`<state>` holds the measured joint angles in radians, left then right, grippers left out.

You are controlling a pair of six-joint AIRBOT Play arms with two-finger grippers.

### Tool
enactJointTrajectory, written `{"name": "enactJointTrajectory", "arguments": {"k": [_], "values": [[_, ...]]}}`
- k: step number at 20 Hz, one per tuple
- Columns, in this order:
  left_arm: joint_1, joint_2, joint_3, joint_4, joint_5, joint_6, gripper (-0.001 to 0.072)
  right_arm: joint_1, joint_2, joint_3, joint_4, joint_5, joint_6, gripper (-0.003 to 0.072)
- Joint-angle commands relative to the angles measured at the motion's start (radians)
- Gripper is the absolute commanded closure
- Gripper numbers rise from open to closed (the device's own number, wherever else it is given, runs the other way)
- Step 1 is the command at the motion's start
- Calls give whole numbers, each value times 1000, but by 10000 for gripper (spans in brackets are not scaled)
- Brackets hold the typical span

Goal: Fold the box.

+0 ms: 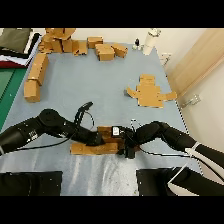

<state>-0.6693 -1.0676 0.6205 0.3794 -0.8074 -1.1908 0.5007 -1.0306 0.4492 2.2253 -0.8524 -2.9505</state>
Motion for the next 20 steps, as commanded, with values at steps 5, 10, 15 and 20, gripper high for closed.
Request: {"name": "enactJointTrajectory", "arguments": {"k": [5,10,15,20], "values": [[72,-137,6,-51,279,96,700,0,-1,0,0,-2,0,116],[71,-198,21,130,174,-40,699,0,-1,0,-1,-2,0,115],[71,-198,27,129,164,-40,699,0,-1,0,-4,-2,0,116],[145,-92,47,137,136,154,699,0,0,0,-5,-2,0,116]]}}
